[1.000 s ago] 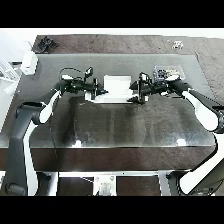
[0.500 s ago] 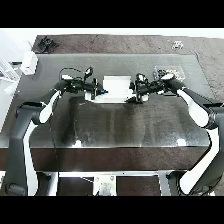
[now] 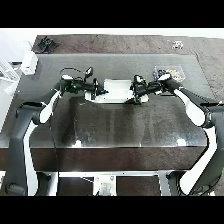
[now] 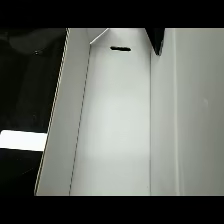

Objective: Fold the box and place the chain.

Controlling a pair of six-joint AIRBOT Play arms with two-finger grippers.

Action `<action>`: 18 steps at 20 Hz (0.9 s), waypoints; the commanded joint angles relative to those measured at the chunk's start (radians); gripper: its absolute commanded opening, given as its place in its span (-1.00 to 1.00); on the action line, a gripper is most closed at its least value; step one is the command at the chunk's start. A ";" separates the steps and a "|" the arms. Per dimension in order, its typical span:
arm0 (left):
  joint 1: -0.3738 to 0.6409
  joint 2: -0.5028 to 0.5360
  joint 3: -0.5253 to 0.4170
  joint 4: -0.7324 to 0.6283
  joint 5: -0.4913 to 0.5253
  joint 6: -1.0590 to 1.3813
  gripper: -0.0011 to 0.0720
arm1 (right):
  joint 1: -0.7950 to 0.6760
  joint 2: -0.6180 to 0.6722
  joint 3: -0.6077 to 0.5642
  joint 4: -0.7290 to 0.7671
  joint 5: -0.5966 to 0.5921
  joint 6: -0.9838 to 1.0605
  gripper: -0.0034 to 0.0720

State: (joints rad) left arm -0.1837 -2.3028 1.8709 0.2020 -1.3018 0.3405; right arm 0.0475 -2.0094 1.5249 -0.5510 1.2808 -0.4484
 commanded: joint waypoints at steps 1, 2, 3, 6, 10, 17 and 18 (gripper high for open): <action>0.001 0.000 0.000 0.000 0.000 0.000 -0.90 | 0.000 -0.002 0.004 -0.011 0.000 0.003 0.90; 0.001 0.000 0.000 0.000 0.000 0.000 -0.90 | 0.000 -0.002 0.007 -0.011 -0.002 0.003 0.90; 0.001 0.000 0.000 0.000 0.000 0.000 -0.90 | 0.000 -0.002 0.008 -0.011 -0.005 0.003 0.90; 0.001 0.000 0.000 0.000 0.000 0.000 -0.90 | 0.000 -0.003 0.008 -0.011 -0.009 0.003 0.90; 0.001 0.000 0.000 0.000 0.000 0.000 -0.90 | 0.000 -0.003 0.008 -0.011 -0.026 0.003 0.79; 0.001 0.000 0.000 0.000 0.000 0.000 -0.90 | 0.000 -0.003 0.008 -0.055 -0.025 0.029 0.79; 0.001 0.000 0.000 0.000 0.000 0.000 -0.90 | 0.000 -0.003 0.008 -0.053 -0.026 0.029 0.79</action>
